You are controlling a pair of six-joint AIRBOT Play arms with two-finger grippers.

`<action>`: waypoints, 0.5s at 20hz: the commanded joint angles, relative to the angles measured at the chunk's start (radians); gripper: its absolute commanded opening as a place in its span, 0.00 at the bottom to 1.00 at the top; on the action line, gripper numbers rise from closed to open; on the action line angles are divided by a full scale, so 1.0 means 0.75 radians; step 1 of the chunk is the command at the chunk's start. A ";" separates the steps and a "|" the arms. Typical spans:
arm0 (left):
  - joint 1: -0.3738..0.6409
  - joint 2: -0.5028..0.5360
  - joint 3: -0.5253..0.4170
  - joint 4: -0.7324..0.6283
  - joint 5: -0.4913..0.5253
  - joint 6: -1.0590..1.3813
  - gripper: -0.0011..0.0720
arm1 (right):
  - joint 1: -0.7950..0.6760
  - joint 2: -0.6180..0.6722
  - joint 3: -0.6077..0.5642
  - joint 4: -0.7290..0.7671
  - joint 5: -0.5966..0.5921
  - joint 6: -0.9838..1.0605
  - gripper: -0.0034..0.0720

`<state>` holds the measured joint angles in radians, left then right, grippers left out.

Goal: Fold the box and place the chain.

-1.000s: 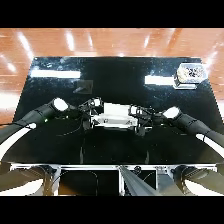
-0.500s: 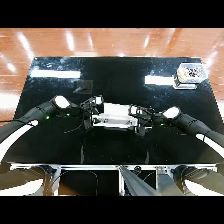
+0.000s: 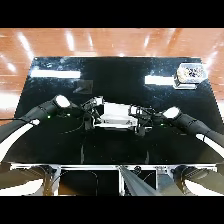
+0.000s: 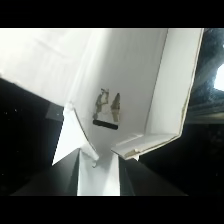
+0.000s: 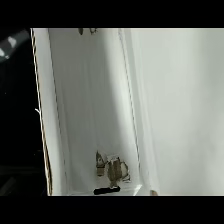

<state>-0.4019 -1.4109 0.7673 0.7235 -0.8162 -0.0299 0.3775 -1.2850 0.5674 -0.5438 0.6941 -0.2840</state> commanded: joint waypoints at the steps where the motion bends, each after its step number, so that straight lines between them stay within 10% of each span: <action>1: -0.001 -0.001 0.002 -0.065 0.028 0.006 0.48 | 0.001 0.001 0.001 0.001 -0.001 0.001 0.76; 10: -0.118 -0.001 0.003 -0.073 0.107 0.006 0.48 | 0.001 0.001 0.000 0.001 -0.001 0.001 0.76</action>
<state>-0.4599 -1.4109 0.7681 0.6724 -0.7567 -0.0265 0.3775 -1.2850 0.5674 -0.5442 0.6937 -0.2840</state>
